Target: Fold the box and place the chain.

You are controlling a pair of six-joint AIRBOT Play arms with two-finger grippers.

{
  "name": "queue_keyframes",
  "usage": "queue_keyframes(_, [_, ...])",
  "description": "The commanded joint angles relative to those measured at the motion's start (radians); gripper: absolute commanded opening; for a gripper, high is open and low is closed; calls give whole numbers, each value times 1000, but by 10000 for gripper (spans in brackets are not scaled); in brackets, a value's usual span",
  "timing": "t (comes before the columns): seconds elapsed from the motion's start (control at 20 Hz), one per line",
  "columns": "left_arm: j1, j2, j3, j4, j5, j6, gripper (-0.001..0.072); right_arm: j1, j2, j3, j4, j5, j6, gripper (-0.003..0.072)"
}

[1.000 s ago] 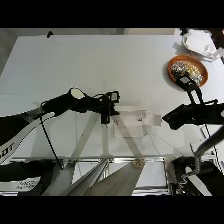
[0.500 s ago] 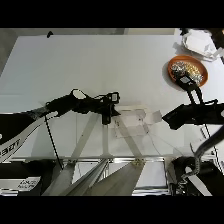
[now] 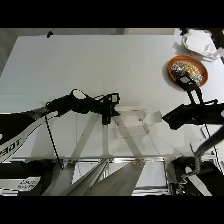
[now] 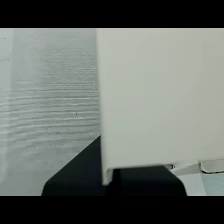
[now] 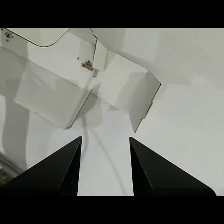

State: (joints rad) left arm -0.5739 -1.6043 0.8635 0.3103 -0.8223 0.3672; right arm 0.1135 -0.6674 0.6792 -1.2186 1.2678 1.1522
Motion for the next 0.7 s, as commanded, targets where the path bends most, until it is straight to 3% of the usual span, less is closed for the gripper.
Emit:
queue_keyframes(0.0, [2,-1,0,1,-5,19,2,1,1,1,0,0,0,337])
queue_keyframes(0.45, [3,-4,8,10,-65,-27,0,1,1,1,0,0,0,337])
queue_keyframes(0.65, [4,-4,54,209,-64,-161,0,1,1,1,0,-1,0,337])
